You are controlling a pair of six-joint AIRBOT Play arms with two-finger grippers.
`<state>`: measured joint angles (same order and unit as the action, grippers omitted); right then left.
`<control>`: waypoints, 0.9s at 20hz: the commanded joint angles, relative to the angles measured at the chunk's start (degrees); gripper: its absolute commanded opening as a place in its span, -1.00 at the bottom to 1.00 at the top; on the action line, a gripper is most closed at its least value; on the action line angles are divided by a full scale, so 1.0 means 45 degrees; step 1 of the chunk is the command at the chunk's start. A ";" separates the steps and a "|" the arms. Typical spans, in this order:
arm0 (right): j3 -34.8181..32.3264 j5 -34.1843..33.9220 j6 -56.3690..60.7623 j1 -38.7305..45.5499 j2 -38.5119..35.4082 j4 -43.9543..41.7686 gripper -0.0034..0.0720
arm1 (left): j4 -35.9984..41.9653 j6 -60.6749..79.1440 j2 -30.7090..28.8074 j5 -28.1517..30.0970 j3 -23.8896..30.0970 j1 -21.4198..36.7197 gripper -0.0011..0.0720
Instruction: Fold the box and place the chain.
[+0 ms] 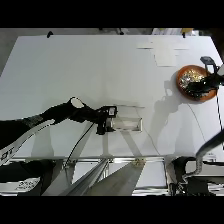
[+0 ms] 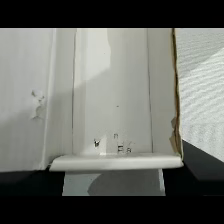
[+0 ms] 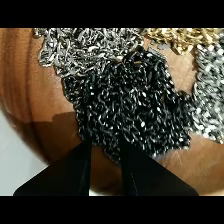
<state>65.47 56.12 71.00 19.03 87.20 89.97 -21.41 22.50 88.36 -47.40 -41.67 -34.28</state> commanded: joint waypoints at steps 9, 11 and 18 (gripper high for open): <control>0.0010 -0.0248 -0.0321 0.0005 0.0466 0.0296 -0.55 | -0.0005 0.0000 0.0005 0.0000 0.0005 -0.0005 0.01; 0.0010 -0.0058 -0.0418 0.0005 0.0432 0.0287 -0.87 | -0.0005 0.0000 0.0005 0.0000 0.0005 -0.0005 0.01; 0.0010 0.1069 -0.0549 0.0005 -0.1948 0.0010 -0.87 | -0.0005 0.0000 0.0005 0.0000 0.0005 -0.0005 0.01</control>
<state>65.45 58.54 68.71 19.05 83.37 91.22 -21.43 22.50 88.36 -47.40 -41.67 -34.28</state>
